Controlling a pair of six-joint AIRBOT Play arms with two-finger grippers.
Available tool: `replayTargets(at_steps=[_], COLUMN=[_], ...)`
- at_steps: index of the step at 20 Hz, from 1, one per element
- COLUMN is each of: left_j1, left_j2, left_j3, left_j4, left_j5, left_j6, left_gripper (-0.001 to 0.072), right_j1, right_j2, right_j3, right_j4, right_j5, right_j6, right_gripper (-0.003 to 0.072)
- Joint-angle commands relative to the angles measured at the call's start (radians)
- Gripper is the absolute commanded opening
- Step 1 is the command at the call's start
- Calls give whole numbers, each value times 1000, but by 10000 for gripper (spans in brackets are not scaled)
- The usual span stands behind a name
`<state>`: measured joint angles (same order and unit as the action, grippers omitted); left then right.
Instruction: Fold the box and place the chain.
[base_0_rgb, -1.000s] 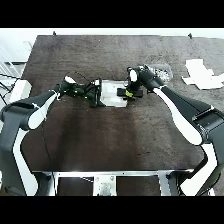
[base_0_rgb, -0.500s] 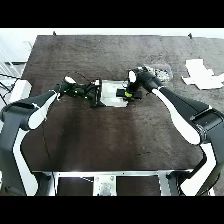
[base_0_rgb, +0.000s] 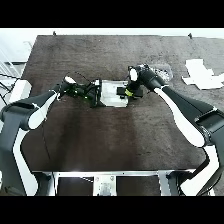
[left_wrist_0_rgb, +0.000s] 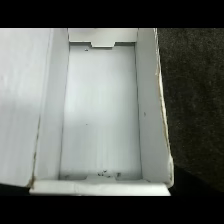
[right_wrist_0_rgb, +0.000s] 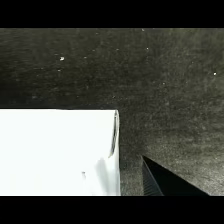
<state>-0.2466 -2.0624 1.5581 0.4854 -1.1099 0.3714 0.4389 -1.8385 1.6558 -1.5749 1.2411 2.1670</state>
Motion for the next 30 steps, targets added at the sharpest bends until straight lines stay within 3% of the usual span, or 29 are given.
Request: replayTargets(at_steps=[1,6,16,17,19,20,26,27,28,30], left_j1=[1,1,1,1,1,1,1,1,1,1], left_j2=[-1,-1,-1,-1,-1,-1,-1,-1,-1,-1], left_j3=[0,0,0,0,0,0,0,0,0,0], left_j4=[0,0,0,0,0,0,0,0,0,0], left_j5=[0,0,0,0,0,0,0,0,-1,0], left_j6=[0,0,0,0,0,0,0,0,0,0], left_gripper=[622,622,622,622,622,622,622,622,622,622], right_j1=[0,0,0,0,2,3,8,8,7,7], right_j2=[21,2,-50,-50,-50,-50,-49,-49,-49,-49], right_j3=[0,0,1,2,2,2,7,13,23,43], right_j4=[0,0,-76,-76,-76,-76,-79,-79,-79,-79], right_j5=[1,2,2,2,1,1,1,1,2,3], right_j6=[-25,-24,6,6,6,5,-5,-5,-5,-5], right_gripper=[451,316,283,154,97,18,18,40,120,142])
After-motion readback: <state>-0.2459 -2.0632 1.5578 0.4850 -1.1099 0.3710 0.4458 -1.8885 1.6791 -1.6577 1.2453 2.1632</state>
